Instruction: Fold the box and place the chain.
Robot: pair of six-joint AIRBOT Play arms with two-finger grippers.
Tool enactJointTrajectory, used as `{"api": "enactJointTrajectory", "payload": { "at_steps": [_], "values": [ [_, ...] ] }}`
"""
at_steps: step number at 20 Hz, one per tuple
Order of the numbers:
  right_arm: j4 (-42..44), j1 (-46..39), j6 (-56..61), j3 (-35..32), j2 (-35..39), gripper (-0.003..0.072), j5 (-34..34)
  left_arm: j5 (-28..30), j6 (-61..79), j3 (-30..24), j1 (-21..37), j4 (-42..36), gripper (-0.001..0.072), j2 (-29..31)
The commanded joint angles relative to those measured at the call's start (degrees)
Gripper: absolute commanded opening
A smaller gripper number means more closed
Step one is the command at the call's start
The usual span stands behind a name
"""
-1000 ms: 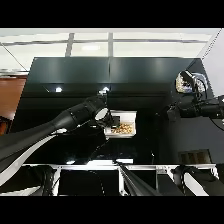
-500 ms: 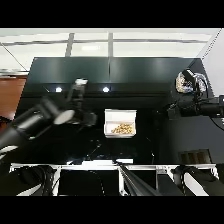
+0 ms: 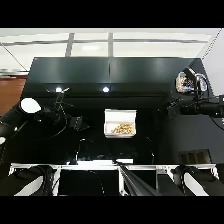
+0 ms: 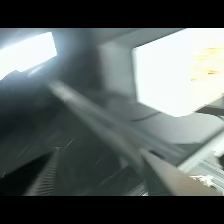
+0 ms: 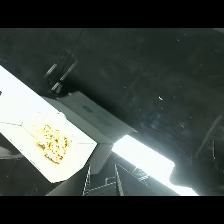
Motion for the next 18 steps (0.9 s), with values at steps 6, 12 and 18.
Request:
{"api": "enactJointTrajectory", "payload": {
  "at_steps": [6, 12, 18],
  "values": [
    [0.00, -0.04, 0.09, 0.04, 0.00, 0.0196, 0.00, 5.84, 48.19, -1.51, -3.67, -9.49, 0.0716, -6.93],
    [0.04, -0.04, 0.50, 0.04, 0.00, 0.0196, -0.15, 11.10, 66.69, -1.33, -7.17, -7.17, 0.0715, -7.52],
    [0.17, -0.04, 0.52, 0.02, 0.00, 0.0196, -1.36, 11.96, 67.38, 1.55, -11.28, -6.54, 0.0709, -14.14]
  ]
}}
